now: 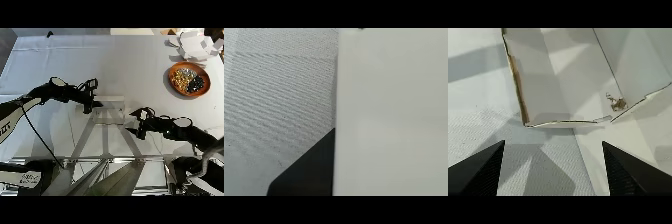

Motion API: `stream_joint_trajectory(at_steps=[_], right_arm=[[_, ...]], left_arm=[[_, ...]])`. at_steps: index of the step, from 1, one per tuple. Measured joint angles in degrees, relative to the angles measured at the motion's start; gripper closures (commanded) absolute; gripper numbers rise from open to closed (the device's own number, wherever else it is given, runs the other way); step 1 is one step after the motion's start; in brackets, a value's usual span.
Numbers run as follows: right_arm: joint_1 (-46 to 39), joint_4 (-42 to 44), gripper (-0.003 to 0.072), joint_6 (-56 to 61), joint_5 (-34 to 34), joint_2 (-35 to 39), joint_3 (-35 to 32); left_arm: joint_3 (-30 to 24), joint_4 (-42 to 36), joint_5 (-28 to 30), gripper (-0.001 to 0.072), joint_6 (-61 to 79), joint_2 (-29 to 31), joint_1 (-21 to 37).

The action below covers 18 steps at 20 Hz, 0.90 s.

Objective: Fold the box and place the chain.

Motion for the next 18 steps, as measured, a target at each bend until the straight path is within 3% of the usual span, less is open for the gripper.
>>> stream_joint_trajectory(at_steps=[9, 18], right_arm=[[0.0, 18.6, -0.0010, -7.3, -0.2, -3.7, 0.0], [0.0, 16.6, -0.0010, -8.3, 2.4, -3.9, 0.0]], left_arm=[[0.0, 0.0, 0.0, 0.0699, 0.0, 0.0, 0.0], [0.0, 0.0, 0.0, 0.0699, 0.0, 0.0, 0.0]])
